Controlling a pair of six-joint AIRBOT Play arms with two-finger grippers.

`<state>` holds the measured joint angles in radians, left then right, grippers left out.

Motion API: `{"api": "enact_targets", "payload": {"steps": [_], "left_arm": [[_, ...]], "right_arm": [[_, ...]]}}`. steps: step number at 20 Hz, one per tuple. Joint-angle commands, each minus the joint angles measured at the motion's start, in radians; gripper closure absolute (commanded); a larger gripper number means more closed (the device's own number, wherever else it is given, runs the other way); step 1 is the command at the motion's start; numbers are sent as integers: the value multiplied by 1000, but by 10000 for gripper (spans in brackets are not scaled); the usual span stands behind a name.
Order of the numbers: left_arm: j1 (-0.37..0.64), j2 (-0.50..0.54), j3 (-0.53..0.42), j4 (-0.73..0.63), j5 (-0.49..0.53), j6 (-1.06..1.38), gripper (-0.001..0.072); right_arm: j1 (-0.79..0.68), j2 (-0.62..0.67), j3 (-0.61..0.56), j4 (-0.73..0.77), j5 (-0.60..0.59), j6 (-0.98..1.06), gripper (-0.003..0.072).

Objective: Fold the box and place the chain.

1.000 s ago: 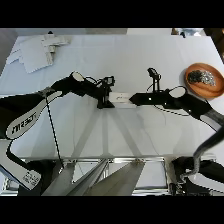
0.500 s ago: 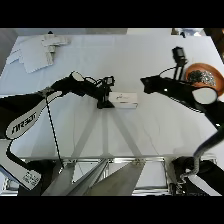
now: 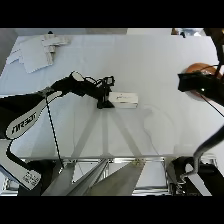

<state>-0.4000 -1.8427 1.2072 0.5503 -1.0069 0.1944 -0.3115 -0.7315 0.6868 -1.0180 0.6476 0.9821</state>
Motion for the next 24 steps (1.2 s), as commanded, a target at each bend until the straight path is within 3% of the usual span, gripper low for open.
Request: {"api": "enact_targets", "payload": {"steps": [1,11,12,13,16,19,24], "left_arm": [[0,0,0,0,0,0,432],[-2,0,0,-5,2,-1,436],[-2,0,0,-16,0,-1,520],[-2,1,0,-17,-20,-5,691],[0,16,0,-14,-111,-39,698],[0,88,0,-11,-117,-129,699],[0,302,0,-10,-63,-248,700]], "right_arm": [[-71,10,1,-85,41,15,672],[-71,10,1,-82,41,15,672],[-71,10,1,-82,41,15,672],[-71,10,1,-82,41,15,672],[-71,10,1,-82,41,15,672],[-71,10,1,-82,41,15,672],[-71,10,1,-82,41,15,672]]}}
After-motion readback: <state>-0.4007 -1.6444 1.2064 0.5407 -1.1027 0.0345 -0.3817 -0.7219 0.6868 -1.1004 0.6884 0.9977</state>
